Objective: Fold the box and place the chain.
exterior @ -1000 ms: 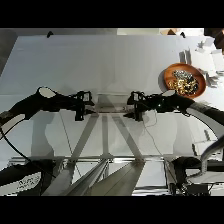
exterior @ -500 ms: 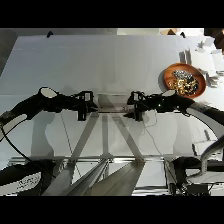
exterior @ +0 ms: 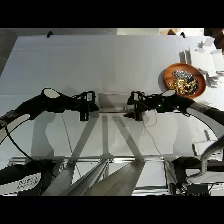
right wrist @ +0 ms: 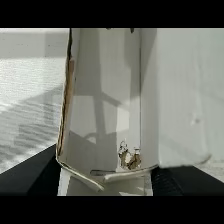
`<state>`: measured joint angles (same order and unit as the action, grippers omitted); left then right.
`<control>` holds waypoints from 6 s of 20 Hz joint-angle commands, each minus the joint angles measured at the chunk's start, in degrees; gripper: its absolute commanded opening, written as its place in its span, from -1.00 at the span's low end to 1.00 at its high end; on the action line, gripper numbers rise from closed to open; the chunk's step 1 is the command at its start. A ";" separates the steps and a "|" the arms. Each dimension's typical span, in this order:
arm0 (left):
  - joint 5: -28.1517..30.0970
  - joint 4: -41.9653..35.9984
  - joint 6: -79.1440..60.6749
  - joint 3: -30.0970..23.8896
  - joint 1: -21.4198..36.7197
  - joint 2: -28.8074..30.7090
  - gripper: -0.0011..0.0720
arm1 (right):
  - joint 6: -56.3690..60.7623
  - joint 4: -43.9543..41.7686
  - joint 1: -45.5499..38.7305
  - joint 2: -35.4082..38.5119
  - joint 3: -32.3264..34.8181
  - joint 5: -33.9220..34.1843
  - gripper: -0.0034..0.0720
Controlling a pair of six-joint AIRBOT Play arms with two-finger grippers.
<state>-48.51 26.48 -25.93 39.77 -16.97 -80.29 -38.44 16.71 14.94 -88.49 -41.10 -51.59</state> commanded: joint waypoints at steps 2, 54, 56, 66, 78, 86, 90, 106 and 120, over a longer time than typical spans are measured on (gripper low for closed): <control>0.11 -4.37 0.00 -0.04 -0.26 -0.55 -0.80 | 0.00 0.00 0.04 -0.02 -0.04 -0.04 0.51; -7.87 11.34 84.24 -0.04 6.08 3.13 -0.92 | 0.00 0.00 0.04 -0.02 -0.04 -0.04 0.51; -7.87 11.28 84.24 -0.04 6.34 3.96 -0.92 | 0.00 0.00 0.04 -0.02 -0.04 -0.04 0.51; -9.79 6.14 79.95 -0.04 7.67 5.25 -0.76 | 0.00 0.00 0.04 -0.02 -0.04 -0.04 0.51; -1.05 16.11 85.99 -0.04 8.48 -0.11 -0.96 | 0.00 0.00 0.04 -0.02 -0.04 -0.04 0.51; 2.23 15.63 87.10 -0.04 2.47 -1.73 -0.96 | 0.00 0.00 0.04 -0.02 -0.04 -0.04 0.51; 0.48 10.14 86.40 -0.02 1.88 -1.07 -0.96 | 0.00 0.00 0.04 -0.02 -0.04 -0.04 0.51; -4.39 2.27 84.15 -0.04 3.72 3.78 -0.49 | 0.00 -0.02 0.04 0.04 -0.04 -0.07 0.51; 0.02 0.74 78.29 -0.02 -1.92 3.76 0.09 | 0.00 -0.02 0.04 0.04 -0.02 -0.09 0.51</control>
<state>-50.85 25.87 54.74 39.68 -16.88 -76.55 -38.44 16.69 14.96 -88.49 -41.10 -51.68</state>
